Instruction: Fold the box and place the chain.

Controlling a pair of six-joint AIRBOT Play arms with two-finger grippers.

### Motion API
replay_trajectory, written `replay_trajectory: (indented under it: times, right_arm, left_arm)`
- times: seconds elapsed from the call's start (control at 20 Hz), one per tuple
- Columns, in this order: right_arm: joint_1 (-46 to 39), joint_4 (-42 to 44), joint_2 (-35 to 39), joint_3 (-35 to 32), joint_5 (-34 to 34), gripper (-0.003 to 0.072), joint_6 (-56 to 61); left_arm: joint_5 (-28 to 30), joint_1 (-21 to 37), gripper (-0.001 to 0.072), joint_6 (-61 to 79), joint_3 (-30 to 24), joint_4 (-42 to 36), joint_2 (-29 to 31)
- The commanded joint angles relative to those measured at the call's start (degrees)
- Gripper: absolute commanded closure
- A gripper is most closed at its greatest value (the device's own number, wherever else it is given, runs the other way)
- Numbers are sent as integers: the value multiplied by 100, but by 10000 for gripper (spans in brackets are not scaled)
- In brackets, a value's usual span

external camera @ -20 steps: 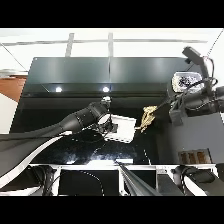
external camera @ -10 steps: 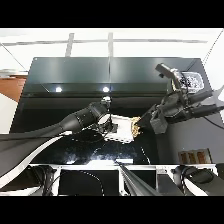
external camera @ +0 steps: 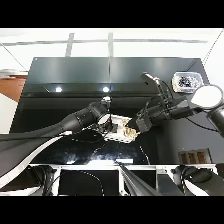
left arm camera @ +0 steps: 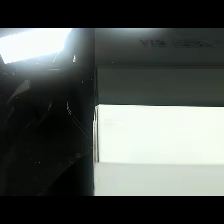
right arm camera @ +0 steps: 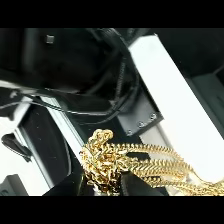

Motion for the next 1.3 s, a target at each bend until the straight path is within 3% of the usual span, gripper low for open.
replay_trajectory:
  times: [0.0,0.05,0.1,0.35,0.5,0.65,0.7,0.75,0.9,1.05,1.25]
  right_arm:
    - [11,-105,-144,-20,-52,495,9]
    - [-59,-103,-144,-20,-13,174,9]
    - [-168,-98,-142,-17,44,202,7]
    - [-1541,-177,184,9,1005,202,-588]
    - [-2350,-1217,439,-168,1097,201,-1008]
    - [-2389,-1707,437,-1051,485,173,-1038]
    - [-2275,-1718,437,-1373,74,100,-1198]
    - [-2114,-1790,437,-1644,-337,-34,-1620]
    - [-1456,-1982,435,-2312,-1578,-34,-2688]
    - [-739,-1897,435,-2520,-1847,-34,-3875]
    - [-249,-1058,393,-2535,-2216,-34,-4754]
  left_arm:
    - [0,2,677,0,2,0,-2]
    - [0,2,677,0,2,0,-2]
    - [2,2,678,0,2,0,-2]
    - [-13,2,678,0,2,0,-2]
    - [-11,2,677,0,2,0,-2]
    - [-13,2,677,0,2,2,-2]
    - [-13,2,677,0,2,0,-2]
    - [-13,2,677,0,2,-2,-2]
    - [-17,2,677,0,2,-4,-2]
    - [-31,2,677,0,2,-4,-2]
    - [-164,2,678,0,2,-2,-2]
